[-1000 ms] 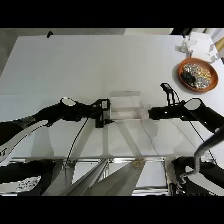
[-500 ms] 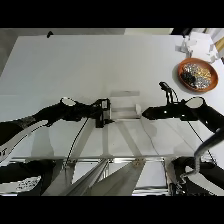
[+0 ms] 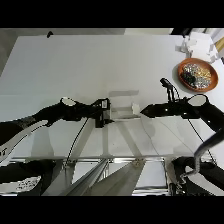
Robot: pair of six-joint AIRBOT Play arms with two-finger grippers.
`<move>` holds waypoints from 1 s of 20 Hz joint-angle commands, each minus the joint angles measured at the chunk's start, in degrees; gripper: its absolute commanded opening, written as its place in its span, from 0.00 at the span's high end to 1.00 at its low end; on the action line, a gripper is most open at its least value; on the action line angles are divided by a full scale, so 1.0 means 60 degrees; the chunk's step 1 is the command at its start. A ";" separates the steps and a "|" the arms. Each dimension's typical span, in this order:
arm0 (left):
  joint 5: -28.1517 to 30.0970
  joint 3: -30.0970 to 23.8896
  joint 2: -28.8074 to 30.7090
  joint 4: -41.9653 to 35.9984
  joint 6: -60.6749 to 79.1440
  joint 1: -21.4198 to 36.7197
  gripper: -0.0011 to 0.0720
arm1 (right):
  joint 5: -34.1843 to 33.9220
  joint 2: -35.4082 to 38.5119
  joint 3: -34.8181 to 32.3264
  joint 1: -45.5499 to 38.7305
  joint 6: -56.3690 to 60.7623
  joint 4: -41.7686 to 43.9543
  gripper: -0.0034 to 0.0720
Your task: Fold the box and place the chain.
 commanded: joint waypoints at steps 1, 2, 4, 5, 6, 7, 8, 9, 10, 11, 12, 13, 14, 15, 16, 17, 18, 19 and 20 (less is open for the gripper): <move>-0.0011 0.0000 0.0004 0.0004 0.0004 -0.0004 0.97 | 0.0200 0.0007 0.0412 0.0011 0.0452 -0.0550 0.58; -0.0007 0.0000 0.0004 0.0004 0.0004 -0.0004 0.97 | 0.0229 0.0007 0.0554 0.0011 0.0710 -0.0914 0.58; -0.0011 0.0000 0.0004 0.0007 0.0004 -0.0004 0.97 | 0.0280 0.0004 0.0623 0.0011 0.0882 -0.1151 0.58; -0.0011 0.0000 0.0004 0.0004 0.0004 -0.0004 0.97 | 0.0412 -0.0004 0.0623 0.0011 0.0882 -0.1180 0.58; -0.0007 0.0000 0.0004 0.0004 0.0004 -0.0004 0.97 | 0.0495 -0.0029 0.0623 0.0011 0.0907 -0.1177 0.57; -0.0011 0.0000 0.0004 0.0007 0.0004 -0.0004 0.97 | 0.0514 -0.0051 0.0623 0.0015 0.0954 -0.1177 0.53; -0.0011 0.0000 0.0004 0.0004 0.0004 -0.0004 0.97 | 0.0474 -0.0055 0.0623 0.0117 0.1144 -0.1246 0.44; -0.0007 0.0000 0.0004 0.0004 0.0004 -0.0004 0.97 | 0.0433 -0.0058 0.0623 0.0295 0.1166 -0.1293 0.37; -0.0011 0.0000 0.0004 0.0004 0.0004 -0.0004 0.97 | 0.0299 -0.0069 0.0623 0.0543 0.1191 -0.1359 0.37; -0.0011 0.0000 0.0004 0.0004 0.0004 -0.0004 0.97 | 0.0066 -0.0120 0.0630 0.0794 0.1424 -0.1490 0.37; -0.0007 0.0000 0.0004 0.0004 0.0004 -0.0004 0.97 | -0.0138 -0.0222 0.0656 0.1067 0.1698 -0.1555 0.36; -0.0007 0.0000 0.0004 0.0004 0.0004 -0.0004 0.97 | -0.0131 -0.0390 0.0761 0.1351 0.1985 -0.1676 0.36; -0.0011 0.0000 0.0004 0.0004 0.0004 -0.0004 0.97 | -0.0033 -0.0630 0.0973 0.1716 0.2466 -0.2018 0.36; -0.0011 0.0000 0.0004 0.0004 0.0004 -0.0004 0.97 | -0.0007 -0.0903 0.1249 0.2098 0.3104 -0.2557 0.36; -0.0011 0.0000 0.0004 0.0007 0.0004 -0.0004 0.97 | -0.0011 -0.1191 0.1581 0.2499 0.3927 -0.3289 0.36; -0.0011 0.0000 0.0004 0.0004 0.0004 -0.0004 0.97 | 0.0026 -0.1483 0.1942 0.2838 0.4703 -0.3993 0.36; -0.0011 0.0000 0.0004 0.0004 0.0004 -0.0004 0.97 | 0.0153 -0.1738 0.2273 0.3089 0.5315 -0.4532 0.34; -0.0011 0.0000 0.0004 0.0004 0.0004 -0.0004 0.97 | 0.0273 -0.1971 0.2575 0.3293 0.5876 -0.4991 0.33; -0.0011 0.0000 0.0004 0.0004 0.0004 -0.0004 0.97 | 0.0339 -0.2175 0.2841 0.3479 0.6397 -0.5391 0.33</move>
